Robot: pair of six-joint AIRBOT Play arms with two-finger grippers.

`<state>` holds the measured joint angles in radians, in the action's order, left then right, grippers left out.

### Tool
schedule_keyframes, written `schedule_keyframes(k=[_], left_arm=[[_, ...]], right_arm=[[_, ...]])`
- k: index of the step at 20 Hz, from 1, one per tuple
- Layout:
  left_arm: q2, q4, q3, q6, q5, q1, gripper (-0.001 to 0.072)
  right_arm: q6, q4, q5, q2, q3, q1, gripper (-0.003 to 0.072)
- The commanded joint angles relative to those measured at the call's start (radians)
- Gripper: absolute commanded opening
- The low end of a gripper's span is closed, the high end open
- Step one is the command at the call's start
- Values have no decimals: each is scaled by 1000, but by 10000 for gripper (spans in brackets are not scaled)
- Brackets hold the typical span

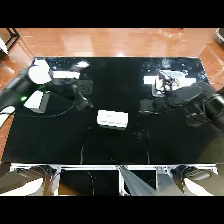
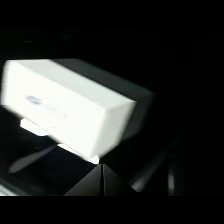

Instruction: Fold the box and place the chain.

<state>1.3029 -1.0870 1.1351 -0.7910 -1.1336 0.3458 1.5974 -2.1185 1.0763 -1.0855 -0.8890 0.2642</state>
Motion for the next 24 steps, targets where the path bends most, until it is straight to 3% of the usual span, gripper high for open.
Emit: schedule_keyframes(k=[1, 3, 8, 10, 13, 17, 24], left_arm=[[125, 15, 102, 333, 61, 114, 642], [165, 84, 102, 420, 97, 134, 642], [246, 295, 102, 718, 21, 119, 642], [259, 286, 101, 812, -53, 122, 642], [259, 274, 101, 808, -83, 133, 641], [256, 118, 101, 616, -60, 184, 637], [256, 101, 100, 547, 5, 209, 637]], right_arm=[[-11, 169, 85, 34, 31, -99, 17], [-3, 169, 79, 34, 50, -114, 17], [-4, 175, 50, 34, 80, -114, 17], [-4, 175, 48, 34, 80, -114, 17], [-4, 175, 45, 34, 80, -114, 17], [-4, 176, 45, 34, 80, -114, 17], [-4, 175, 28, 34, 80, -114, 17]])
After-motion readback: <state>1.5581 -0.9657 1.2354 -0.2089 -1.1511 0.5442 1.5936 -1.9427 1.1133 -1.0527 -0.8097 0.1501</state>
